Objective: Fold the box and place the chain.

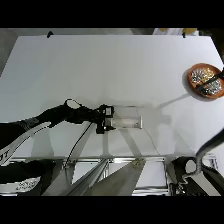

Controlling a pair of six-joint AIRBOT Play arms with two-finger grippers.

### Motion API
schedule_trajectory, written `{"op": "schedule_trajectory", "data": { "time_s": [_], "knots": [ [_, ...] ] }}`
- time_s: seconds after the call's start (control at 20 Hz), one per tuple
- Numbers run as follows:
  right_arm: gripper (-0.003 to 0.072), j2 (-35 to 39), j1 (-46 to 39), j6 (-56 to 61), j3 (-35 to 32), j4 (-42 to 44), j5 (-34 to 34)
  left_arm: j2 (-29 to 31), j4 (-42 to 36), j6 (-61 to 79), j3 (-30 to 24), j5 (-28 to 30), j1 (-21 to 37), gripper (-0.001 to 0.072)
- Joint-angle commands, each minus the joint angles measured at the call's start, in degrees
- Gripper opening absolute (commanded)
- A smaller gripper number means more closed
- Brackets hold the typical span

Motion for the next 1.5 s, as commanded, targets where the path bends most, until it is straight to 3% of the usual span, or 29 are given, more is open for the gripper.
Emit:
{"op": "schedule_trajectory", "data": {
  "time_s": [0.0, 0.3, 0.55, 0.9, 1.1, 1.2, 1.3, 1.45],
  "knots": [
    [0.0018, 5.92, 4.46, -0.96, -1.49, 5.05, 8.52, 0.02, 0.00, 0.00, 0.02, 0.02, -0.02, 0.0132],
    [0.0019, 18.95, 24.41, 1.27, -12.96, 4.90, 10.99, 0.04, 0.02, 0.00, 0.02, 0.02, -0.02, 0.0132],
    [0.0019, 24.13, 33.83, 5.57, -22.62, 0.31, 8.57, 0.02, 0.02, 0.00, 0.02, 0.02, -0.02, 0.0132],
    [0.0019, 21.81, 36.13, 5.75, -36.13, -5.53, -10.78, 0.04, 0.00, 0.02, 0.02, 0.02, -0.02, 0.0132],
    [0.0021, 14.88, 36.13, 5.73, -36.39, -7.15, -18.88, 0.02, 0.02, 0.00, 0.02, 0.02, -0.02, 0.0132],
    [0.0070, 10.86, 36.15, 5.64, -36.39, -6.36, -22.21, 0.02, 0.02, 0.00, 0.02, 0.02, -0.02, 0.0132],
    [0.0070, 7.63, 36.15, 2.38, -36.39, -5.25, -24.48, 0.02, 0.00, 0.02, 0.02, 0.02, -0.02, 0.0132],
    [0.0164, 6.01, 36.13, 0.28, -36.37, -6.38, -24.02, 0.02, 0.02, 0.02, 0.02, 0.02, -0.02, 0.0132]
  ]
}}
